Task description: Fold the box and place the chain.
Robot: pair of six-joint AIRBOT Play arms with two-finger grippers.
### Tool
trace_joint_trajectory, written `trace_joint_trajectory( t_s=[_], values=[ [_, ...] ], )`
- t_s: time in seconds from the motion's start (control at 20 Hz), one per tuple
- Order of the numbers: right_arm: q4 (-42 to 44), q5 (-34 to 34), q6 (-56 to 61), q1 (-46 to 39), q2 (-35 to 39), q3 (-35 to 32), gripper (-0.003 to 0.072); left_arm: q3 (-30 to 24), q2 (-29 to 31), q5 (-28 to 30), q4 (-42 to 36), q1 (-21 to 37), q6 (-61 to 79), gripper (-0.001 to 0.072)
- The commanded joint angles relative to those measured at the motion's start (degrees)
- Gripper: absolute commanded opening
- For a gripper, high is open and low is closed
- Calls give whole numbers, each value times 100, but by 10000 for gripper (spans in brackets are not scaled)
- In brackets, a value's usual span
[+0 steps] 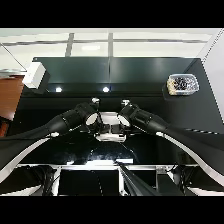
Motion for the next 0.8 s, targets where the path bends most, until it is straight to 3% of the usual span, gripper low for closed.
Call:
trace_joint_trajectory(
  t_s=[0.0,0.45,0.5,0.75],
  values=[
    [61,-142,0,2,4,76,184,0,0,9,0,-4,0,28],
    [68,-269,2,2,4,87,180,0,0,9,0,-4,0,28],
    [68,-271,0,2,4,87,84,0,0,9,0,-4,0,28],
    [68,-280,0,2,2,85,27,0,0,9,-2,-4,0,28]
  ],
)
